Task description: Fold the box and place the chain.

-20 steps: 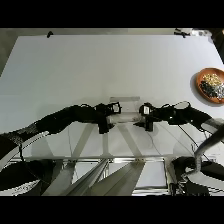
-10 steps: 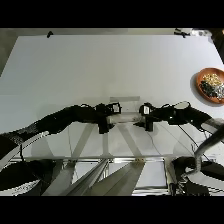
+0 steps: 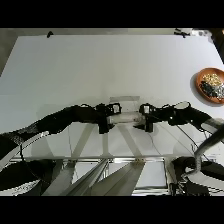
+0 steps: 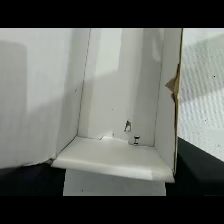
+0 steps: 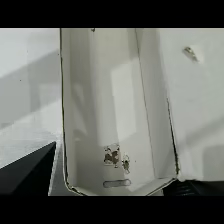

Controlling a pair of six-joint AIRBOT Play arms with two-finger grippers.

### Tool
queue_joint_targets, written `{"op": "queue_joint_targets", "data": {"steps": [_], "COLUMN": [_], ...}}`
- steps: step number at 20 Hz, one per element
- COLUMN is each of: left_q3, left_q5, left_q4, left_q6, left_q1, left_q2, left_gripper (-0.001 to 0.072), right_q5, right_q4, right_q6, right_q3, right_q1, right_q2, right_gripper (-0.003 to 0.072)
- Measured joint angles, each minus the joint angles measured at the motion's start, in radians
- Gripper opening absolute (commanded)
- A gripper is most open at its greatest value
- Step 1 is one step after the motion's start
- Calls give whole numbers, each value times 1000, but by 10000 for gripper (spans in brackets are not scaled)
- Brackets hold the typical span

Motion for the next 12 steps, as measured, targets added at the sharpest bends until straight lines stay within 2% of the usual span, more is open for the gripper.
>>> {"op": "queue_joint_targets", "data": {"steps": [5, 12], "left_q3": [0, 0], "left_q5": [2, 13], "left_q4": [0, -2], "left_q6": [5, -5], "left_q1": [-1, -1], "left_q2": [-1, 0], "left_gripper": [84, 82], "right_q5": [16, -5], "right_q4": [-126, -539], "right_q6": [158, 512], "right_q3": [1, 1], "right_q1": [0, 0], "right_q2": [61, 301], "right_gripper": [696, 686]}}
